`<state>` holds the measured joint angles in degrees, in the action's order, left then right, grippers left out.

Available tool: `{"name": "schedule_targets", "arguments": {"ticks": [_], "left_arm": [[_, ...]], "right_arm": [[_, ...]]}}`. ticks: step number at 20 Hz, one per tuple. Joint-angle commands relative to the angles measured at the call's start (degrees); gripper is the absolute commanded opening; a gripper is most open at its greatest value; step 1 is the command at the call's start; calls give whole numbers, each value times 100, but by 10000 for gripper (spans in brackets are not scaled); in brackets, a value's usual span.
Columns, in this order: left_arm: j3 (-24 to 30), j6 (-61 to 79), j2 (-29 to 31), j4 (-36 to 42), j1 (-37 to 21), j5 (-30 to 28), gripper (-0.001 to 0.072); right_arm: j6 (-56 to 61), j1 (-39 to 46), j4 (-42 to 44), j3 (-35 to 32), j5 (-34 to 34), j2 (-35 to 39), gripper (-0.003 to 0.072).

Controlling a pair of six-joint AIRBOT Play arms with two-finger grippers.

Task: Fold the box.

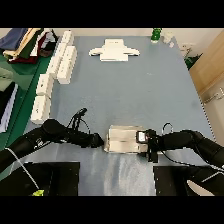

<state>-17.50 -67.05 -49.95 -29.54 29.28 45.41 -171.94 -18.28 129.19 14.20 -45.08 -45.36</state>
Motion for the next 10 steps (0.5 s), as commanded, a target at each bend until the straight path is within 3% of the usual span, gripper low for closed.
{"name": "schedule_targets", "arguments": {"ticks": [1,7,10], "left_arm": [[-24,-44,7,22,-7,17,530],[-22,-39,4,57,-4,-48,530],[-24,595,4,975,4,173,529]], "right_arm": [[2,-4,2,4,2,2,511],[2,-4,2,2,2,2,511],[2,-4,2,2,2,2,512]]}}
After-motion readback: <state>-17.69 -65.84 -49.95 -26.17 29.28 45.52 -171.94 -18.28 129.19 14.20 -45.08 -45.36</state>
